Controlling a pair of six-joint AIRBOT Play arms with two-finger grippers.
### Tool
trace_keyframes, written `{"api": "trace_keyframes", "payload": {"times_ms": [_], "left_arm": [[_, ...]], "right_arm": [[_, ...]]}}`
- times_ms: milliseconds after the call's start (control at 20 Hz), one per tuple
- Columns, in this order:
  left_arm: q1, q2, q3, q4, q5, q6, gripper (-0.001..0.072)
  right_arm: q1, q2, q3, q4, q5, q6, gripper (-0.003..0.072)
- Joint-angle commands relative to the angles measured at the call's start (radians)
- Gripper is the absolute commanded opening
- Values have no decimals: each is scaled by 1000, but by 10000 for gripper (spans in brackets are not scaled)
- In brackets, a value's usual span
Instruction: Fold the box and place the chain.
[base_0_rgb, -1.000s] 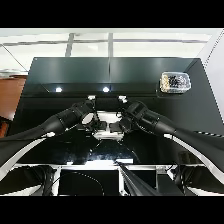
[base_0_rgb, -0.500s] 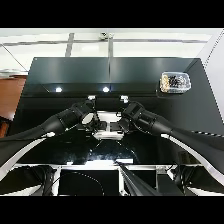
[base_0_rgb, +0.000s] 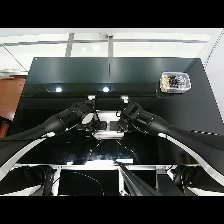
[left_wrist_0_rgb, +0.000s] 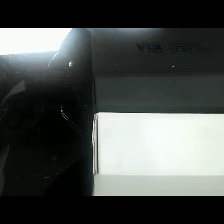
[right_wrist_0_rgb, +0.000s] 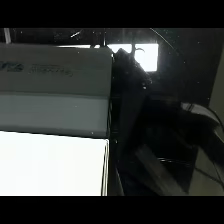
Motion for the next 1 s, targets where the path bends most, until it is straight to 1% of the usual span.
{"api": "trace_keyframes", "payload": {"times_ms": [0,50,100,150,200,700,750,800,950], "left_arm": [[0,0,0,0,0,2,30],[0,0,0,0,0,2,29],[0,0,0,0,0,2,29],[0,0,0,0,0,2,29],[0,0,0,0,0,2,29],[0,0,0,-17,4,2,30],[0,0,0,-16,4,2,29],[0,0,0,-16,4,2,30],[0,0,0,-16,7,2,30]], "right_arm": [[0,-1,1,-1,26,14,179],[0,-1,1,-1,31,15,158],[0,-1,1,-1,32,17,121],[0,-1,1,0,32,17,117],[0,-1,1,0,31,17,29],[1,0,1,0,24,16,33],[1,0,1,0,24,16,117],[1,0,2,0,22,16,226],[1,3,3,0,14,9,226]]}}
